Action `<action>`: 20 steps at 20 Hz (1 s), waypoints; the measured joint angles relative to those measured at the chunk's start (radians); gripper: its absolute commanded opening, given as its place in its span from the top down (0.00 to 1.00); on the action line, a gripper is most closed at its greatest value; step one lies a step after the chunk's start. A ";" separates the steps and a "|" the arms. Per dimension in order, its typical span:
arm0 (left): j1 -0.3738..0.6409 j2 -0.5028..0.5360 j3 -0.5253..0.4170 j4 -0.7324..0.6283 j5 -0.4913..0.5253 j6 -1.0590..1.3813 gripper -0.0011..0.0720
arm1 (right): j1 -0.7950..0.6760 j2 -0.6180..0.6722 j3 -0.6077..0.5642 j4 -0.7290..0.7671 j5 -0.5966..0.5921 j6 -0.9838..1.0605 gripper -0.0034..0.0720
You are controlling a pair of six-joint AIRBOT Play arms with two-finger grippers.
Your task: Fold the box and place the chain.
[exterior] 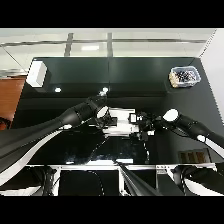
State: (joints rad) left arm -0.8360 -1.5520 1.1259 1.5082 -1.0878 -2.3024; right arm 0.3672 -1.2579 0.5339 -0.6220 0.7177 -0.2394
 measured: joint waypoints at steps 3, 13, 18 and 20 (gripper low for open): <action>0.000 0.000 0.000 -0.004 0.000 0.002 0.95 | 0.000 0.000 0.000 0.000 0.003 0.000 0.04; 0.000 -0.002 0.018 -0.005 -0.019 0.003 0.95 | 0.000 0.157 0.002 -0.165 0.094 0.153 0.30; 0.000 -0.001 0.024 -0.005 -0.023 0.003 0.95 | 0.000 0.183 0.002 -0.155 0.093 0.179 0.66; 0.000 -0.001 0.025 -0.005 -0.022 0.003 0.95 | 0.002 0.181 0.002 -0.126 0.087 0.182 0.66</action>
State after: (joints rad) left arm -0.8356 -1.5532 1.1507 1.5032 -1.1099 -2.2997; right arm 0.3687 -1.0771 0.5354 -0.7475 0.8047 -0.0578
